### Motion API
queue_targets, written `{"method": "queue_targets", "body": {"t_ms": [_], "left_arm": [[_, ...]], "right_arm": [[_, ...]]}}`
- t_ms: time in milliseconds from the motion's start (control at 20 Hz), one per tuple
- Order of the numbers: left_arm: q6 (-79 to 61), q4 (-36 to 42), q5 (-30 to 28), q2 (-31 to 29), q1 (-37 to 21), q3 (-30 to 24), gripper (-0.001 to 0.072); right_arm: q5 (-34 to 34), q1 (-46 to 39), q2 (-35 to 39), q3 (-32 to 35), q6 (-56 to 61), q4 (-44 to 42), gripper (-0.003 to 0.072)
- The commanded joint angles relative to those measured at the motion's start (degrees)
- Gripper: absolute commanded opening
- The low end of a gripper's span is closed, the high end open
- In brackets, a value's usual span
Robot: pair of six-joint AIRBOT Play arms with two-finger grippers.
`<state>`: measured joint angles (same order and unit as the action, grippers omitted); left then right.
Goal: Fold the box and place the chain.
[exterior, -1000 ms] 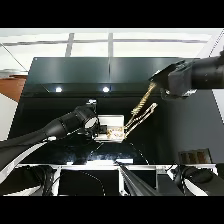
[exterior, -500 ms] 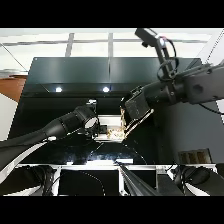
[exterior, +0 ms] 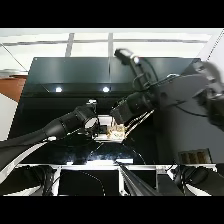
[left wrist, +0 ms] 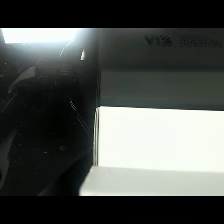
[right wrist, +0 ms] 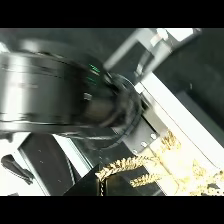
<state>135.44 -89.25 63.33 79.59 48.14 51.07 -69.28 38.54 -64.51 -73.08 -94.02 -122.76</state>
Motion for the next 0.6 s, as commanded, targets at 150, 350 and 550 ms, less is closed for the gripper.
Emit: {"method": "queue_targets", "body": {"t_ms": [150, 350, 550], "left_arm": [[-0.02, -0.07, -0.07, 0.02, 0.02, -0.02, 0.0032], [-0.02, -0.07, -0.04, 0.02, 0.02, -0.02, 0.0031], [-0.02, -0.04, -0.02, 0.02, 0.02, -0.02, 0.0031]], "right_arm": [[4.50, 0.59, -3.54, 7.45, -0.07, 0.24, 0.0033], [2.82, -0.85, -3.26, 7.61, -0.11, 0.28, 0.0483], [-4.37, -10.97, 1.92, 7.65, -5.01, 2.21, 0.0483]]}}
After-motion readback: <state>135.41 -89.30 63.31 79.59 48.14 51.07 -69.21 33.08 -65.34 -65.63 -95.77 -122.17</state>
